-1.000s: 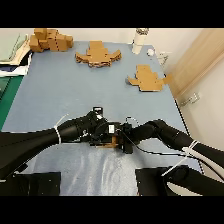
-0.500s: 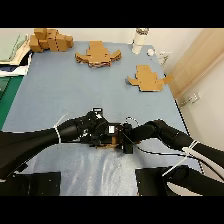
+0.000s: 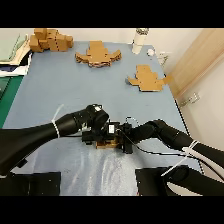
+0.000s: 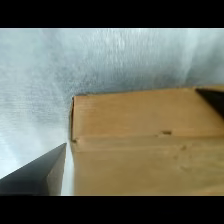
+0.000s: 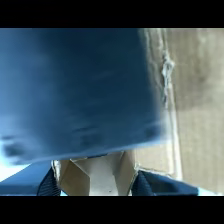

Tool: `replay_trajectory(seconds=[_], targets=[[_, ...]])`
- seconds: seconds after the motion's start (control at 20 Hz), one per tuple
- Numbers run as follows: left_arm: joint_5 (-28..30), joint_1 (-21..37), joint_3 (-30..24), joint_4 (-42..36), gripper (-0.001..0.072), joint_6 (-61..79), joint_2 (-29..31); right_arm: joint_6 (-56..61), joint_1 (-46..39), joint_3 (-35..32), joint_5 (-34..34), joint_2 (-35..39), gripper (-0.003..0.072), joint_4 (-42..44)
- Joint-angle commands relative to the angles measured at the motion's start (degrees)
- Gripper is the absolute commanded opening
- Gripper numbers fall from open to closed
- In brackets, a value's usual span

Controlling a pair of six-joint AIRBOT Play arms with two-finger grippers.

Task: Fold the box.

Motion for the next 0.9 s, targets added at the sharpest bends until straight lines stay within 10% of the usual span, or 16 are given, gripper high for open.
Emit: replay_trajectory(seconds=[0.0,0.85], targets=[[-6.0,4.9,1.7,-6.2,0.0540,0.6,0.0,-0.1,0.0,0.0,-0.1,0.0,0.0501,0.0],[-14.5,27.1,1.7,-30.5,0.0482,31.0,-0.9,-0.1,0.0,0.0,-0.1,0.0,0.0501,0.0]])
